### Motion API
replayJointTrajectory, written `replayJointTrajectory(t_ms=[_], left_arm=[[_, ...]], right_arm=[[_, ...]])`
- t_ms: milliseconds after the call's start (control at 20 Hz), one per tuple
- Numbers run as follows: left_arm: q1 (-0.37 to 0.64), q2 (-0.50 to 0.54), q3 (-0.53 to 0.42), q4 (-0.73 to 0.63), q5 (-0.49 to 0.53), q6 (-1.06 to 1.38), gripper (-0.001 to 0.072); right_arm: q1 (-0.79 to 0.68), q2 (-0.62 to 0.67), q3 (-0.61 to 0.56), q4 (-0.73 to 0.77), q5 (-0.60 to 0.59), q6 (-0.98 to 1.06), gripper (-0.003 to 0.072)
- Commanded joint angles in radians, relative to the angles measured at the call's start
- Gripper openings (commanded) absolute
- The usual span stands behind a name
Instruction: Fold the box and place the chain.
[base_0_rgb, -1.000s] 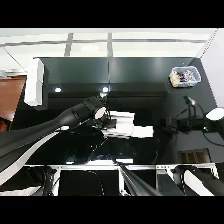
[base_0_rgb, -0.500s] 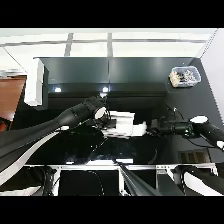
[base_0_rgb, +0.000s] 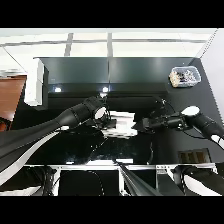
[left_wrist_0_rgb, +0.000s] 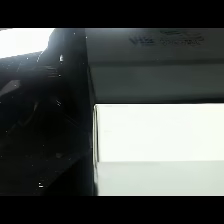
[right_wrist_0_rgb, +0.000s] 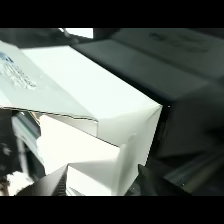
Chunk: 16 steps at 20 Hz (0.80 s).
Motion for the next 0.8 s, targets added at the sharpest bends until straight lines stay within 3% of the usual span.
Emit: replayJointTrajectory(t_ms=[0,350,600,650,750], left_arm=[[0.001,0.000,0.000,0.000,0.000,0.000,0.0031],[0.001,0.000,0.000,0.000,0.000,0.000,0.0031],[0.001,0.000,0.000,0.000,0.001,0.000,0.0031],[0.001,0.000,0.000,0.000,0.001,0.000,0.0031],[0.001,0.000,0.000,0.000,0.001,0.000,0.0031]], right_arm=[[0.097,0.000,0.067,-0.132,-0.050,0.133,0.0352],[0.234,-0.001,0.215,-0.412,-0.066,0.523,0.0351],[0.281,-0.014,0.264,-0.498,-0.067,0.666,0.0351],[0.287,-0.014,0.269,-0.507,-0.060,0.686,0.0291],[0.305,-0.014,0.280,-0.541,-0.048,0.728,0.0282]])
